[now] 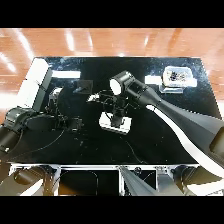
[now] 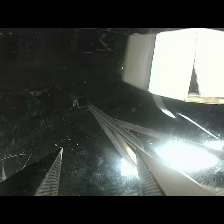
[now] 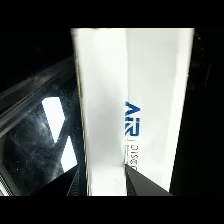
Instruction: Fold the box and place the chain.
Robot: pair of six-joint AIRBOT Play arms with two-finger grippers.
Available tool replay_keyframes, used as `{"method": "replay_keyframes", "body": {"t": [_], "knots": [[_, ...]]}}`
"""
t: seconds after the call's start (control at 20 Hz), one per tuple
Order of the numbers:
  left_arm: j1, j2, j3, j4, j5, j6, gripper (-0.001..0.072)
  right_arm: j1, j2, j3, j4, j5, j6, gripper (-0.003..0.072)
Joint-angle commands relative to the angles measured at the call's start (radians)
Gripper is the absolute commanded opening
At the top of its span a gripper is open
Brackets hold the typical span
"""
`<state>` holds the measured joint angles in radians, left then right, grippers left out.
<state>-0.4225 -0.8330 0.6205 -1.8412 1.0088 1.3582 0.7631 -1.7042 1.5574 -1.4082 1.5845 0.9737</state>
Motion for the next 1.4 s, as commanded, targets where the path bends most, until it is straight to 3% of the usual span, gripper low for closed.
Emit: {"method": "replay_keyframes", "body": {"t": [0.0, 0.2, 0.65, 0.7, 0.75, 0.85, 0.95, 1.05, 1.1, 1.15, 1.2, 1.35], "knots": [[0.000, -0.001, 0.000, 0.000, 0.000, 0.000, 0.0554, 0.000, 0.001, -0.001, 0.002, -0.011, 0.021, 0.0374], [0.000, -0.001, 0.000, 0.000, -0.001, 0.000, 0.0553, -0.001, 0.001, -0.001, 0.050, -0.018, 0.032, 0.0375], [0.000, -0.001, 0.000, -0.001, 0.000, 0.000, 0.0554, -0.065, 0.075, -0.001, 0.049, -0.029, 0.325, 0.0374], [0.000, -0.001, 0.000, 0.000, 0.000, 0.000, 0.0553, -0.089, 0.100, -0.005, 0.063, -0.013, 0.388, 0.0351], [0.000, -0.001, 0.000, -0.002, 0.004, 0.000, 0.0554, -0.119, 0.135, -0.031, 0.092, -0.017, 0.456, 0.0232], [0.001, -0.001, 0.006, 0.000, 0.008, 0.021, 0.0554, -0.184, 0.277, -0.212, 0.137, -0.158, 0.678, 0.0024], [0.008, -0.001, 0.018, 0.000, 0.007, 0.086, 0.0554, -0.201, 0.490, -0.490, 0.169, -0.442, 0.951, 0.0029], [0.032, -0.008, 0.030, 0.000, -0.001, 0.110, 0.0553, -0.145, 0.677, -0.762, 0.296, -0.875, 1.233, 0.0029], [0.044, -0.014, 0.035, -0.001, -0.010, 0.117, 0.0553, -0.091, 0.718, -0.861, 0.369, -1.098, 1.289, 0.0029], [0.051, -0.019, 0.037, -0.001, -0.020, 0.117, 0.0554, -0.047, 0.717, -0.915, 0.424, -1.231, 1.326, 0.0029], [0.055, -0.025, 0.037, -0.002, -0.026, 0.117, 0.0554, -0.018, 0.693, -0.937, 0.455, -1.280, 1.331, 0.0029], [0.054, -0.036, 0.037, -0.015, -0.011, 0.116, 0.0554, -0.007, 0.602, -0.938, 0.527, -1.188, 1.291, 0.0030]]}}
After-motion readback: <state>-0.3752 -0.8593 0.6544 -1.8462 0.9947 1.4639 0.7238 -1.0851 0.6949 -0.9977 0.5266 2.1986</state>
